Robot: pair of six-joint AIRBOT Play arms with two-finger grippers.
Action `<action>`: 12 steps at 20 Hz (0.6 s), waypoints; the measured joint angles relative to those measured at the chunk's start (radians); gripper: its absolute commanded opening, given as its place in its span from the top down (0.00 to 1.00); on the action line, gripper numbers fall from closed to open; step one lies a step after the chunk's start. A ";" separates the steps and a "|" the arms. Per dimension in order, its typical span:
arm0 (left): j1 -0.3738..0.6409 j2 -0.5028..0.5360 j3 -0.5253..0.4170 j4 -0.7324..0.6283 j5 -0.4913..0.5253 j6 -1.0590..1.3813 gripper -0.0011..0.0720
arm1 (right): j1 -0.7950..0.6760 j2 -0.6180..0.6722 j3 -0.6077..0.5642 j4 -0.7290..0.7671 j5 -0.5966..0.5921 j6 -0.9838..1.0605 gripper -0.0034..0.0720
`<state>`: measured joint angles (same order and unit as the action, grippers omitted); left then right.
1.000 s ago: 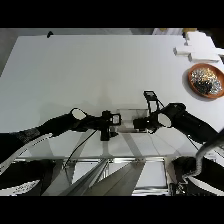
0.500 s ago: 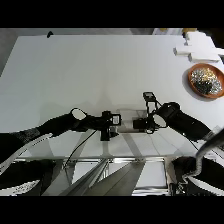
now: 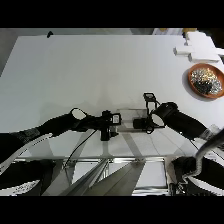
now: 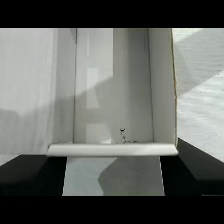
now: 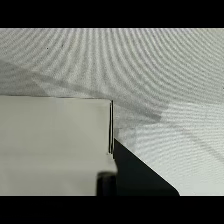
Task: Fold the box and place the chain.
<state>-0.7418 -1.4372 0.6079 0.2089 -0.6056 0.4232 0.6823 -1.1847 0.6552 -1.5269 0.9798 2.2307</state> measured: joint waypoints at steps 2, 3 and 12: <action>0.000 0.000 0.000 0.000 0.000 0.000 0.54 | 0.000 -0.001 0.000 0.001 0.000 -0.001 0.88; 0.000 0.000 0.000 0.000 0.000 0.002 0.54 | 0.000 -0.002 0.000 0.001 0.000 -0.003 0.75; 0.000 0.000 0.000 0.001 -0.001 0.003 0.54 | 0.000 -0.003 0.000 -0.010 -0.004 -0.004 0.92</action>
<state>-0.7418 -1.4372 0.6079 0.2100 -0.6067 0.4267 0.6827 -1.1873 0.6556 -1.5368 0.9760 2.2269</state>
